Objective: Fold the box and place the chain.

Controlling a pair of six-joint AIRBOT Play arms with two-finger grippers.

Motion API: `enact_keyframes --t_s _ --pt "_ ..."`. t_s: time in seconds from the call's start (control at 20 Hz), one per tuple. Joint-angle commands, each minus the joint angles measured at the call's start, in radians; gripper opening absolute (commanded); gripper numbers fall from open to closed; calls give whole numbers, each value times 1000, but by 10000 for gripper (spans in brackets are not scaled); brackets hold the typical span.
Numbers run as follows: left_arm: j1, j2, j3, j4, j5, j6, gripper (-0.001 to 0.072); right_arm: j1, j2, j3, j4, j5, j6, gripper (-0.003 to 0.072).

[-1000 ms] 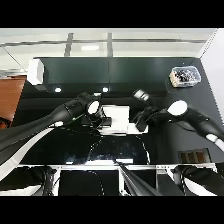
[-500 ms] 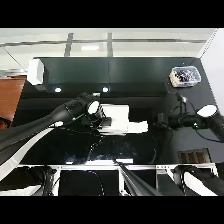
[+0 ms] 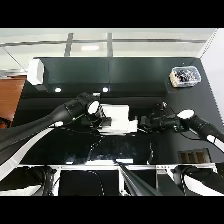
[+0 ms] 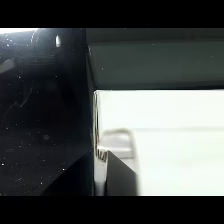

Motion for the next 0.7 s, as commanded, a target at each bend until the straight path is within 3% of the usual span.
enact_keyframes --t_s 0.0,0.2,0.4,0.45,0.5,0.65 --pt "1 0 0 0 -15 0 27 21 -11 63 52 81 -101 466" --pt "1 0 0 -1 -16 0 27 47 -11 113 84 105 -64 471" --pt "1 0 0 -1 -16 0 27 127 -11 191 -82 97 82 469" --pt "1 0 0 -1 -17 0 27 149 -11 213 -144 91 139 385" --pt "1 0 0 -1 -19 0 27 172 -11 236 -208 88 208 346" --pt "1 0 0 -1 -18 0 27 241 -13 297 -360 70 382 304"
